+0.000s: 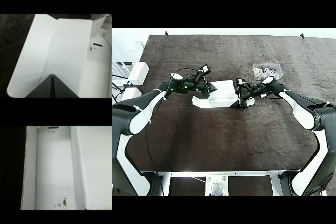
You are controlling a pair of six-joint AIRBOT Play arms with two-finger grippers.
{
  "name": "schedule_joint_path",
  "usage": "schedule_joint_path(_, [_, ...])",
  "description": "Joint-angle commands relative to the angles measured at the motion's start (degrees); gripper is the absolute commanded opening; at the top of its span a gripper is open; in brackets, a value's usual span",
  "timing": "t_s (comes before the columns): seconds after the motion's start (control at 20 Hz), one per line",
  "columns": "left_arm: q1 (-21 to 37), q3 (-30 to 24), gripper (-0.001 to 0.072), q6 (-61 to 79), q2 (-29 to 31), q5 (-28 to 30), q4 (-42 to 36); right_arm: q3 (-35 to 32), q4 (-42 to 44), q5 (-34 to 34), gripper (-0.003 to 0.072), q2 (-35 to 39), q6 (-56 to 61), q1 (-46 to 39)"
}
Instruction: Fold the box and place the chain.
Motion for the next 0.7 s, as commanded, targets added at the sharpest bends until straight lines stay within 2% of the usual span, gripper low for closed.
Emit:
schedule_joint_path(0.0, [0.0, 0.1, 0.0019, 0.4, 0.0, -0.2, 0.2, 0.0, 0.0, 0.0, 0.0592, 0.0, 0.0, 0.1])
schedule_joint_path(0.15, [0.8, 3.1, 0.0018, 0.2, 0.0, -3.4, 0.4, 0.0, 0.0, 0.0, 0.0592, 0.0, 0.0, 0.1])
schedule_joint_path(0.3, [3.2, 6.7, 0.0018, 0.2, 0.0, -13.1, 4.3, 0.0, 0.0, 0.0, 0.0592, 0.0, 0.0, 0.1])
schedule_joint_path(0.45, [5.8, 11.1, 0.0021, 0.1, 0.0, -24.6, 5.0, 0.0, 0.0, 0.0, 0.0592, 0.0, 0.0, 0.1])
schedule_joint_path(0.5, [6.4, 12.5, 0.0212, 0.0, 0.0, -28.0, 6.1, 0.0, 0.0, 0.0, 0.0592, 0.0, 0.0, 0.1])
schedule_joint_path(0.55, [6.8, 14.0, 0.0433, -1.7, 0.0, -30.5, 8.0, 0.0, 0.0, 0.0, 0.0592, 0.0, 0.0, 0.1])
schedule_joint_path(0.65, [7.0, 16.7, 0.0431, -5.5, 0.0, -33.9, 14.2, 0.0, 0.0, 0.0, 0.0592, 0.0, 0.0, 0.1])
